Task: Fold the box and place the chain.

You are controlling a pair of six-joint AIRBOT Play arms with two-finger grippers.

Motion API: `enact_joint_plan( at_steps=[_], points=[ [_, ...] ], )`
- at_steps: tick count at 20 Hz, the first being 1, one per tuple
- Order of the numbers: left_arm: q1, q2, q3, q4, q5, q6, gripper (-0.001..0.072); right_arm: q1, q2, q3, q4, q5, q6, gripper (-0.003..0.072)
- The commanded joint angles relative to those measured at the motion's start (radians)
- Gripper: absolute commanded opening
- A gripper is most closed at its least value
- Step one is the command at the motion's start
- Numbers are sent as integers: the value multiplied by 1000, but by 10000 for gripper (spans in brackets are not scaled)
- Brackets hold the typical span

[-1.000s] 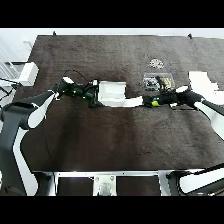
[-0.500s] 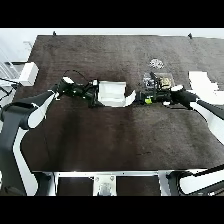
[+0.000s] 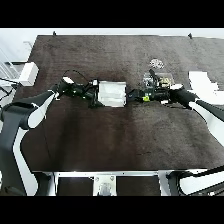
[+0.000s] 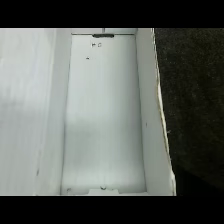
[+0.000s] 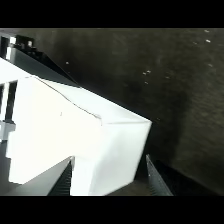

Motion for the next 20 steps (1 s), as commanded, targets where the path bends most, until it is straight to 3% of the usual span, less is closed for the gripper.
enact_joint_plan(
  at_steps=[1,6,14,20],
  points=[
    [0,0,0,0,0,1,298,21,1,14,3,-13,-2,554],
    [0,0,0,0,0,1,298,50,0,37,-16,-14,6,546],
    [0,0,0,0,0,1,298,90,1,101,-146,-14,179,515],
    [0,0,0,0,0,1,298,141,0,179,-388,-15,425,515]
  ],
)
